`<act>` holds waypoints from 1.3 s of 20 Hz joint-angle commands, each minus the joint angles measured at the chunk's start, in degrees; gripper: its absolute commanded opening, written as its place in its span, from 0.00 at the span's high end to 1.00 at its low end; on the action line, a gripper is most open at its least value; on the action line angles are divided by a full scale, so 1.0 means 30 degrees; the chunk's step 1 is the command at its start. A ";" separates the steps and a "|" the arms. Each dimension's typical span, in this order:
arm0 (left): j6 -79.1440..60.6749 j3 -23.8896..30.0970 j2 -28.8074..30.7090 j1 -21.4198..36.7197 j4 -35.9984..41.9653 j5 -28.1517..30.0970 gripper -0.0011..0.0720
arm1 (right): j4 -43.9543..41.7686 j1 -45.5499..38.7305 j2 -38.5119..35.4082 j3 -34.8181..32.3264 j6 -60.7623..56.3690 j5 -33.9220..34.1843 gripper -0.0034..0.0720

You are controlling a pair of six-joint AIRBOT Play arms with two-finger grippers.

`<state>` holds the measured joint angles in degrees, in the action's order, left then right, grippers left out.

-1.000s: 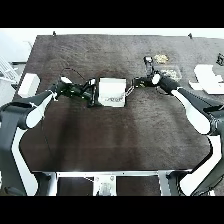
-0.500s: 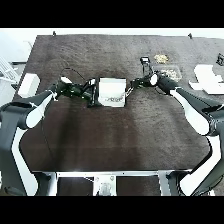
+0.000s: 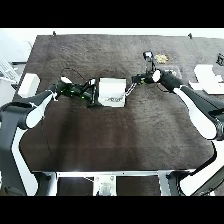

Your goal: Fold the box and place the chain.

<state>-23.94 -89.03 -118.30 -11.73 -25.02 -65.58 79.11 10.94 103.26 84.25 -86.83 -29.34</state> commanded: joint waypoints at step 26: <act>-0.0015 -0.0007 -0.0007 0.0007 0.0000 0.0044 0.59 | 0.0568 0.5625 -1.1162 -0.0255 -0.0699 -0.6674 0.95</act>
<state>-23.99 -89.03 -118.30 -11.73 -25.02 -65.49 80.82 26.00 70.08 83.96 -88.97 -50.39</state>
